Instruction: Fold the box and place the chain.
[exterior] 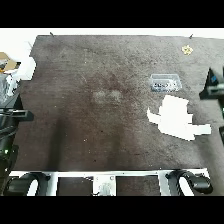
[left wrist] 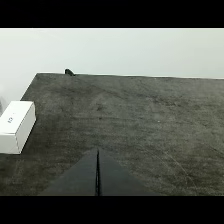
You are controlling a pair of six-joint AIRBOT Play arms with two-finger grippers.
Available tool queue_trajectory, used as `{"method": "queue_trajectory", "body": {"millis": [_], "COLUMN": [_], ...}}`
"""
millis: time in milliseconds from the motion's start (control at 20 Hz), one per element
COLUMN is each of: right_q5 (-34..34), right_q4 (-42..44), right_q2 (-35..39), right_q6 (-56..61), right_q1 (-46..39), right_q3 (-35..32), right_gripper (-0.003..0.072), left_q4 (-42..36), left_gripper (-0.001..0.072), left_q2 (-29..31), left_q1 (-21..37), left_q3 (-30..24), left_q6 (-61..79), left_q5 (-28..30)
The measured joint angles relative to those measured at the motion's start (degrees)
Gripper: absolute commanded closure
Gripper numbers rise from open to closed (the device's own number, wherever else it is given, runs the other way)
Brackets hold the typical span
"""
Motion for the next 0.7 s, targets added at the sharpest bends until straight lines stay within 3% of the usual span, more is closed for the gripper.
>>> {"method": "queue_trajectory", "body": {"millis": [100,200,350,550,700], "right_q5": [0.55,6.21,22.08,46.84,61.37], "right_q4": [-0.15,-1.18,-9.88,-31.01,-41.57], "right_q2": [-7.06,-14.05,-23.23,-32.83,-39.12], "right_q6": [2.89,8.11,22.32,43.69,51.34], "right_q1": [-3.13,-9.38,-22.21,-41.55,-52.72], "right_q3": [3.91,6.71,10.23,17.22,23.43], "right_gripper": [0.0300,0.0300,0.0300,0.0300,0.0301], "left_q4": [0.00,0.00,0.00,0.00,0.02], "left_gripper": [0.0700,0.0699,0.0700,0.0700,0.0699], "left_q2": [0.00,0.02,0.02,0.02,0.02], "left_q1": [0.00,0.00,0.00,0.00,0.00], "left_q3": [0.00,0.00,0.00,0.00,0.00], "left_q6": [0.00,0.00,0.00,0.00,0.00], "left_q5": [0.00,0.00,0.00,0.00,0.00]}}
